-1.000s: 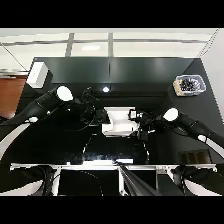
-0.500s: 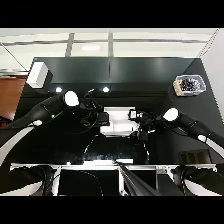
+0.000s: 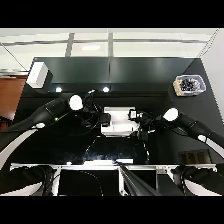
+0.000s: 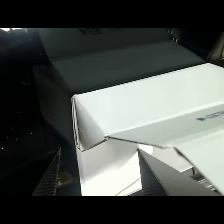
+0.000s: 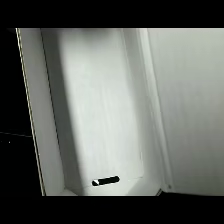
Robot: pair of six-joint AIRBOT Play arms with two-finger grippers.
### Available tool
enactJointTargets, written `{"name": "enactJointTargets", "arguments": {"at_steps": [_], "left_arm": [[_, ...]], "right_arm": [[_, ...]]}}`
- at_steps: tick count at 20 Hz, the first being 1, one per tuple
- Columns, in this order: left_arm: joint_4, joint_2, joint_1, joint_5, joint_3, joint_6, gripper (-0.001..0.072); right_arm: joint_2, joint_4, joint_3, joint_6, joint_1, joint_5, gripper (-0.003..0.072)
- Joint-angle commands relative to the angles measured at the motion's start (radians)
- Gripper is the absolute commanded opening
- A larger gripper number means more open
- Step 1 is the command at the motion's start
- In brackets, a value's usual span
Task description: Fold the box and place the chain.
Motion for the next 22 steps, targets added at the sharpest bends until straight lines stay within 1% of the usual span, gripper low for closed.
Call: {"name": "enactJointTargets", "arguments": {"at_steps": [1,8,13,22], "left_arm": [[0.023,-0.001,-0.014,0.005,0.001,-0.049,0.0561],[0.024,-0.001,-0.045,0.004,0.002,-0.055,0.056],[0.028,-0.002,-0.048,0.001,0.004,-0.065,0.056],[0.039,-0.002,-0.048,-0.045,0.071,-0.081,0.056]], "right_arm": [[0.0,0.0,0.001,0.0,0.0,0.0,0.0014],[0.0,0.0,0.001,0.0,0.0,0.0,0.0014],[0.0,0.0,0.001,0.0,0.0,0.0,0.0014],[0.0,0.0,0.001,0.0,0.0,0.0,0.0014]]}}
